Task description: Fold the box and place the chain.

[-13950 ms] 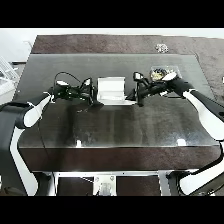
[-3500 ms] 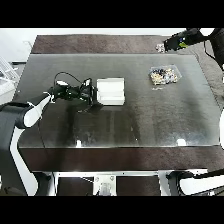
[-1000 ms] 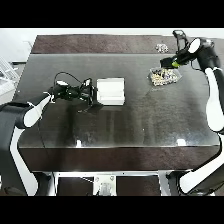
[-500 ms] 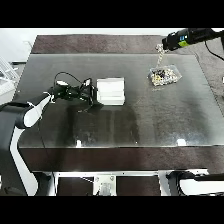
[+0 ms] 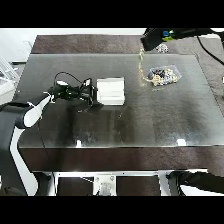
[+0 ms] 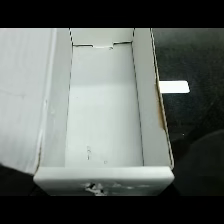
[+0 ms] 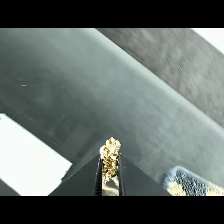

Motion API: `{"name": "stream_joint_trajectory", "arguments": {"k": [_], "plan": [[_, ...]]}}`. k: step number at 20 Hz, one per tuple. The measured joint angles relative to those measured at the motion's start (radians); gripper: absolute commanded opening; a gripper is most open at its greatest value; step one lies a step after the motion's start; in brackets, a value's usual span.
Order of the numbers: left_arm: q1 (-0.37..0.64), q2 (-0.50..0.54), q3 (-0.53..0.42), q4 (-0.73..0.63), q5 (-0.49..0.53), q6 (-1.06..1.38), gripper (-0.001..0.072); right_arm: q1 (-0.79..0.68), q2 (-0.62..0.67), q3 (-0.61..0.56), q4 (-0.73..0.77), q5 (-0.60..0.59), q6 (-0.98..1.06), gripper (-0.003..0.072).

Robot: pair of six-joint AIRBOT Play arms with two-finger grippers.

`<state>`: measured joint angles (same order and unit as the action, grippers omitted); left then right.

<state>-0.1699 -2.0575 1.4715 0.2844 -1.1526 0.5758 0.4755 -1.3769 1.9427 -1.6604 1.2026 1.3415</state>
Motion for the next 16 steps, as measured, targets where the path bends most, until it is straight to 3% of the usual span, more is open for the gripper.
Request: {"name": "stream_joint_trajectory", "arguments": {"k": [8,16], "plan": [[0.000,0.000,0.000,0.000,0.000,0.000,0.0464,0.130,0.005,-0.021,-0.035,-0.017,-0.001,0.0005],[0.000,0.000,0.000,0.000,0.000,0.000,0.0464,0.169,0.005,-0.058,-0.015,-0.142,-0.035,0.0004]]}}
